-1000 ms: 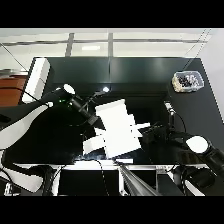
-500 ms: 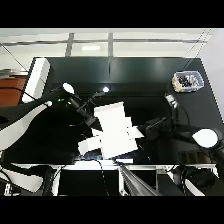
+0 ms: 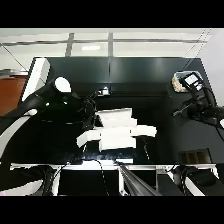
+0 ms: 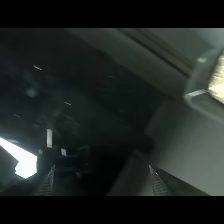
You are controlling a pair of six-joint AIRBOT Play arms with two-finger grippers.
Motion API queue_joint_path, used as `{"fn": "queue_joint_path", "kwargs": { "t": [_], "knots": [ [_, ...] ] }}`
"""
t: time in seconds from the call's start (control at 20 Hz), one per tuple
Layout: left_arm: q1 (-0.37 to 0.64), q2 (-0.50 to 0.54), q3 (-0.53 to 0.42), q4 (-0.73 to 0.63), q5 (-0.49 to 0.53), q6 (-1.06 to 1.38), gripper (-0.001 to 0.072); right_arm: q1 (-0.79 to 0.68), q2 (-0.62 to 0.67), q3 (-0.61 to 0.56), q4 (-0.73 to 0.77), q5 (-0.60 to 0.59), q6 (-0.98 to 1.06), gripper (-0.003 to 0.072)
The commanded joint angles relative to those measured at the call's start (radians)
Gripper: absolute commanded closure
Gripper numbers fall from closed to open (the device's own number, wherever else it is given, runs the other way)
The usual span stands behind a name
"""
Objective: Fold the box and place the chain.
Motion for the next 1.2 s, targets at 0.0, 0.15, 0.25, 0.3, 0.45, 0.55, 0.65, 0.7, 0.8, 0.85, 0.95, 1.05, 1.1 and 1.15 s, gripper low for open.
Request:
{"fn": "queue_joint_path", "kwargs": {
  "t": [0.0,0.15,0.25,0.3,0.45,0.55,0.65,0.7,0.8,0.85,0.95,1.05,1.1,1.15],
  "knots": [
    [-0.029,0.106,-0.012,0.08,0.132,0.058,0.0685,-0.01,0.001,0.013,-0.04,0.023,0.001,-0.0006],
    [-0.035,0.13,-0.073,0.025,0.275,0.103,0.0683,-0.01,0.0,-0.017,0.003,0.007,0.001,-0.0006],
    [-0.047,0.126,-0.125,0.011,0.279,0.211,0.0682,-0.01,0.0,-0.047,0.006,0.003,0.0,-0.0006],
    [-0.047,0.122,-0.154,0.03,0.303,0.274,0.0682,-0.01,0.0,-0.061,0.006,-0.002,0.0,-0.0006],
    [-0.047,0.094,-0.196,0.075,0.327,0.289,0.0679,-0.01,-0.002,-0.108,0.019,-0.056,0.0,-0.0006],
    [-0.047,0.065,-0.196,0.075,0.339,0.292,0.068,-0.008,-0.002,-0.141,0.069,-0.109,-0.021,-0.0007],
    [-0.047,0.04,-0.195,0.076,0.394,0.294,0.0681,-0.008,-0.002,-0.168,0.149,-0.141,-0.098,-0.0007],
    [-0.047,0.032,-0.195,0.076,0.421,0.296,0.0681,-0.008,-0.002,-0.181,0.205,-0.149,-0.154,-0.0007],
    [-0.047,0.014,-0.195,0.076,0.453,0.298,0.068,-0.008,-0.002,-0.219,0.339,-0.17,-0.291,-0.0006],
    [-0.047,0.003,-0.195,0.076,0.45,0.297,0.068,-0.008,-0.002,-0.246,0.427,-0.17,-0.389,-0.0006],
    [-0.047,-0.019,-0.196,0.076,0.448,0.298,0.068,-0.008,-0.002,-0.301,0.563,-0.17,-0.529,-0.0006],
    [-0.047,-0.032,-0.195,0.074,0.455,0.298,0.068,-0.008,-0.002,-0.34,0.634,-0.171,-0.584,-0.0007],
    [-0.047,-0.035,-0.196,0.066,0.451,0.298,0.068,-0.008,-0.002,-0.35,0.639,-0.164,-0.599,-0.0007],
    [-0.047,-0.036,-0.196,0.059,0.45,0.298,0.068,-0.008,-0.002,-0.359,0.638,-0.154,-0.615,-0.0008]
  ]
}}
